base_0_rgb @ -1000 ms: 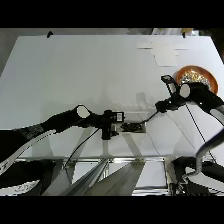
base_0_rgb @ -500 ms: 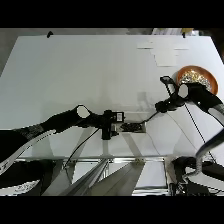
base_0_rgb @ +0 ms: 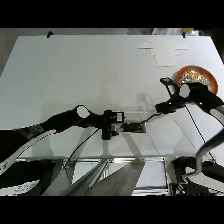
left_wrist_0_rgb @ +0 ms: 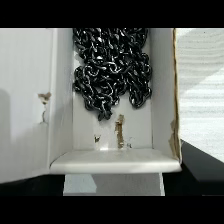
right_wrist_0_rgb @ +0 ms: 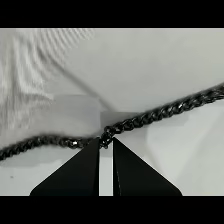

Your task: Fold the box and place the chain.

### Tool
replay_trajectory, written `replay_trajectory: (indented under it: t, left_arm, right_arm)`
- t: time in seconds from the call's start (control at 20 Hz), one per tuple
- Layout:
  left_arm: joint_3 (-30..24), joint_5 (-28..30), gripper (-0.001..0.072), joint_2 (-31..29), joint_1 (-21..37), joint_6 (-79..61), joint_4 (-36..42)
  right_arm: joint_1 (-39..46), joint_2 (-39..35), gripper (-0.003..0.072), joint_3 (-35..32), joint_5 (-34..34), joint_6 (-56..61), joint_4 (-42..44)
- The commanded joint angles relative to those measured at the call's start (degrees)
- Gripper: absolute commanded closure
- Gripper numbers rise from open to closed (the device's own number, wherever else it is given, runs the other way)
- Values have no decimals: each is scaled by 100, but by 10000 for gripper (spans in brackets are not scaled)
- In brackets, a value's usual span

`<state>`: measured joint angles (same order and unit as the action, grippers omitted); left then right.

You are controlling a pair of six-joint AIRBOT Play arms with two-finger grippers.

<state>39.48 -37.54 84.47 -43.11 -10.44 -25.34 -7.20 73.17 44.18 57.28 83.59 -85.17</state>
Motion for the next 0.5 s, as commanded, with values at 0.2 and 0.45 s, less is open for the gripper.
replay_trajectory:
  t: [0.2,0.45]
  left_arm:
    - [2,2,500,-2,4,-2,0]
    - [2,2,500,-2,4,-2,0]
  right_arm:
    - [0,-1550,671,4,850,-236,946]
    - [-2,-2568,672,4,1547,-778,2267]
